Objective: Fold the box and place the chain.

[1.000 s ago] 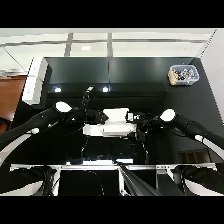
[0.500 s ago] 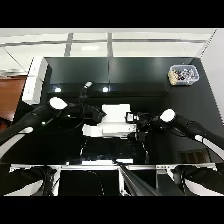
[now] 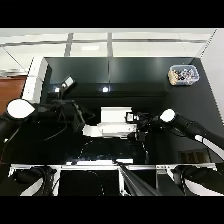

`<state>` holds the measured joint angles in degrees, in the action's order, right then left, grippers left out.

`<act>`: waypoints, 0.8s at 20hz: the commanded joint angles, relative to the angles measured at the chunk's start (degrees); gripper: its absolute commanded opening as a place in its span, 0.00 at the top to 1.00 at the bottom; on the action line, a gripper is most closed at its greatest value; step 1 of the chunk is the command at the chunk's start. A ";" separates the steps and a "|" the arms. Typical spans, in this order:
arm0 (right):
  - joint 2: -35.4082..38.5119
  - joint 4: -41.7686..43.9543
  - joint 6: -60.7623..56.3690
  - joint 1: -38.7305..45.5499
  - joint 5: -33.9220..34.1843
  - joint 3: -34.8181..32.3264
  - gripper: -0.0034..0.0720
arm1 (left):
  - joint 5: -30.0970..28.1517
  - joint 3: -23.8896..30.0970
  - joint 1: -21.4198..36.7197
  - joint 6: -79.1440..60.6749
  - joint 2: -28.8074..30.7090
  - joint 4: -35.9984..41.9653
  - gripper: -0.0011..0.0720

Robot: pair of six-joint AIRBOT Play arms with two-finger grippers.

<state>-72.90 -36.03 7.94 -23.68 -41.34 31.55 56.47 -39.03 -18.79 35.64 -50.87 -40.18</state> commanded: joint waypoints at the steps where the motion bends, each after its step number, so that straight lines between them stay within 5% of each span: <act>1: -0.02 0.02 0.00 -0.02 0.00 0.02 0.72 | 8.83 2.80 0.17 -8.46 2.91 -2.71 0.95; 5: -0.02 0.00 -0.02 -0.02 0.00 0.02 0.72 | 6.25 5.40 -1.33 -27.12 1.90 -6.80 0.94; 6: -0.02 0.00 0.00 -0.02 0.00 0.02 0.72 | 4.76 5.42 -2.10 -30.88 1.01 -7.80 0.84; 8: -0.02 0.02 -0.02 -0.02 0.00 0.02 0.72 | -1.07 5.42 -4.02 -32.59 -0.90 -10.10 0.10; 9: -0.02 0.00 0.00 -0.02 0.00 0.02 0.72 | -3.91 5.42 -5.03 -32.48 -1.68 -11.19 0.00; 16: -0.02 0.00 0.00 -0.02 0.00 0.02 0.72 | -12.26 5.40 -9.57 -21.38 -9.79 -14.34 0.04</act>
<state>-72.90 -36.03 7.94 -23.68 -41.32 31.55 48.66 -33.65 -27.09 8.12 -57.36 -53.76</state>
